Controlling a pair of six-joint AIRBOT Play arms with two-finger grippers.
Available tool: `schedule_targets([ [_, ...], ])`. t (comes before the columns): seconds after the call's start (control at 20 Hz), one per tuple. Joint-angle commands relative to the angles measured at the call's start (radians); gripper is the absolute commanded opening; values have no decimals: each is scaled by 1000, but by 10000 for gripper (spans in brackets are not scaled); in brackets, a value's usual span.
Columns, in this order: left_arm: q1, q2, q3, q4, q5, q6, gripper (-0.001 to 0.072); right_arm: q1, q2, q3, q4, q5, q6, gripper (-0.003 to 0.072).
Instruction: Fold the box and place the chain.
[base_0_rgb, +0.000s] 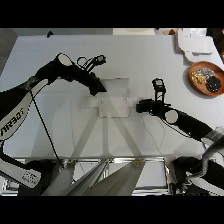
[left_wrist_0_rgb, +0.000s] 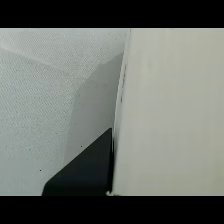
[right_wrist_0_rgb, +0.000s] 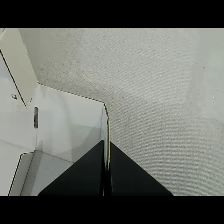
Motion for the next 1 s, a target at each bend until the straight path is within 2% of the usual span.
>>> schedule_targets([
  [0.0,0,0,0,1,-2,3,11,1,-1,-1,0,0,0,14],
  [0.6,-3,1,1,0,-27,2,9,1,-1,-1,1,2,0,24],
  [0.65,-3,2,1,1,-34,2,5,1,-1,-1,0,2,0,141],
  [0.7,-3,5,1,1,-35,3,3,1,-1,-1,-1,2,-3,352],
  [0.75,-3,10,1,2,-31,3,1,1,0,0,-4,1,-3,451],
  [0.95,0,68,1,62,-33,0,0,-9,74,0,-11,2,-3,450],
])
